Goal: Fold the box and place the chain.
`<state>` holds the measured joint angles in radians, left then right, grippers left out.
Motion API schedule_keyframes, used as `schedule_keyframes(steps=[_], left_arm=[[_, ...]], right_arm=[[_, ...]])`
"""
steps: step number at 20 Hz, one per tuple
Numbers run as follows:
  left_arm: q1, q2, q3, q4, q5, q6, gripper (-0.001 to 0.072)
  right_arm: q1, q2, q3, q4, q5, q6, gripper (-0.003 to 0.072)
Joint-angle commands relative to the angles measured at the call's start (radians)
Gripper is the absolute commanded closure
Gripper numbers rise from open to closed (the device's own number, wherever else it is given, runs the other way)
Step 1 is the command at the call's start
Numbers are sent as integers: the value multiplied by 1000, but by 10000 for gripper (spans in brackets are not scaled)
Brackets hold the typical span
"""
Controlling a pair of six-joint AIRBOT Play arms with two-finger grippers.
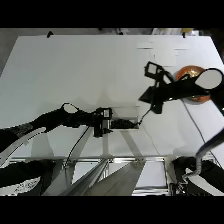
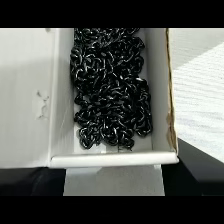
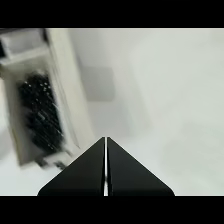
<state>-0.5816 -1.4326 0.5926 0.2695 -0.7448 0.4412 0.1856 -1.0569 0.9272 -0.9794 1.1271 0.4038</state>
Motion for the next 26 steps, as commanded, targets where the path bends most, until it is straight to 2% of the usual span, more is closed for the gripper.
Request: schedule_keyframes(steps=[1, 5, 6, 8, 11, 12, 13, 15, 20, 26], left_arm=[[0, 0, 0, 0, 0, 0, 538], [0, 0, 0, 0, 0, 0, 538], [0, 0, 0, 0, 0, 0, 538], [0, 0, 0, 0, 0, 0, 538], [0, 0, 0, 0, 0, 0, 538], [0, 0, 0, 0, 0, 0, 538], [0, 0, 0, 0, 0, 0, 538], [0, 0, 0, 0, 0, 0, 538], [0, 0, 0, 0, 0, 0, 538], [0, 0, 0, 0, 0, 0, 538]], right_arm=[[-105, -27, 14, -288, -57, 184, 668], [-113, -112, 14, -307, -92, 368, 666], [-113, -135, 14, -307, -93, 413, 629], [-113, -185, 14, -307, -92, 519, 473], [-99, -253, 14, -307, -67, 750, 460], [-84, -267, 14, -308, -59, 774, 441], [-61, -280, 14, -308, -53, 776, 370], [-12, -304, 14, -334, -52, 782, 346], [74, -353, 13, -465, -37, 921, 350], [91, -359, 10, -484, -51, 943, 375]])
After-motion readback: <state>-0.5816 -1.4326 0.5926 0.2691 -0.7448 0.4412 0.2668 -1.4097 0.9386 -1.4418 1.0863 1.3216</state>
